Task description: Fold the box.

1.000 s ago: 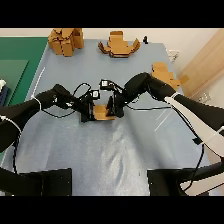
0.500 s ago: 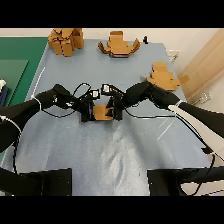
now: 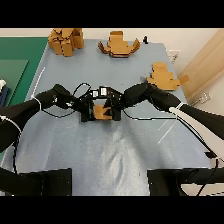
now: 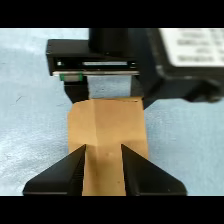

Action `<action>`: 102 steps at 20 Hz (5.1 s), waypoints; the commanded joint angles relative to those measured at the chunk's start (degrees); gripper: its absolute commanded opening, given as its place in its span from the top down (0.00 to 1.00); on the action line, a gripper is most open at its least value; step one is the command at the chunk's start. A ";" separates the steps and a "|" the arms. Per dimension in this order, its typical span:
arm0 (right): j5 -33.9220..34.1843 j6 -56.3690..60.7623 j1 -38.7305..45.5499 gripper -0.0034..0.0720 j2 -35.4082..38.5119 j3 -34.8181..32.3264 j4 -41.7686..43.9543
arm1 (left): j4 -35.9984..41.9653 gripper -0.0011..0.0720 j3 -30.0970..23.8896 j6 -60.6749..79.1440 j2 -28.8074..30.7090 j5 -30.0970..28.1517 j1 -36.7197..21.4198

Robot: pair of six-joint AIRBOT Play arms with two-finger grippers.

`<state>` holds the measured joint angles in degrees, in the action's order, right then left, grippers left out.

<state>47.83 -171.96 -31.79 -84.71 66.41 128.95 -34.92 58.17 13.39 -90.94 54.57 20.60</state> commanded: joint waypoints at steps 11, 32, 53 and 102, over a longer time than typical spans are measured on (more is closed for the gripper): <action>-6.38 -0.15 -0.11 0.59 -1.22 -0.04 -0.98 | 0.02 0.93 0.02 0.04 0.00 -0.13 0.00; 0.28 2.08 -0.04 0.55 -0.98 0.07 1.16 | 0.00 0.93 0.02 0.07 0.00 -0.22 0.00; 3.74 5.77 -0.02 0.93 -2.49 -0.02 1.16 | 0.02 0.93 0.02 0.07 0.00 -0.20 0.02; 3.87 54.10 13.77 0.95 12.52 -1.42 -16.87 | -31.61 0.97 53.48 -72.57 -29.42 -13.88 -27.82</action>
<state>50.74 -118.04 -17.89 -71.57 65.01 110.67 -70.50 109.97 -61.49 -117.62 40.18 -7.01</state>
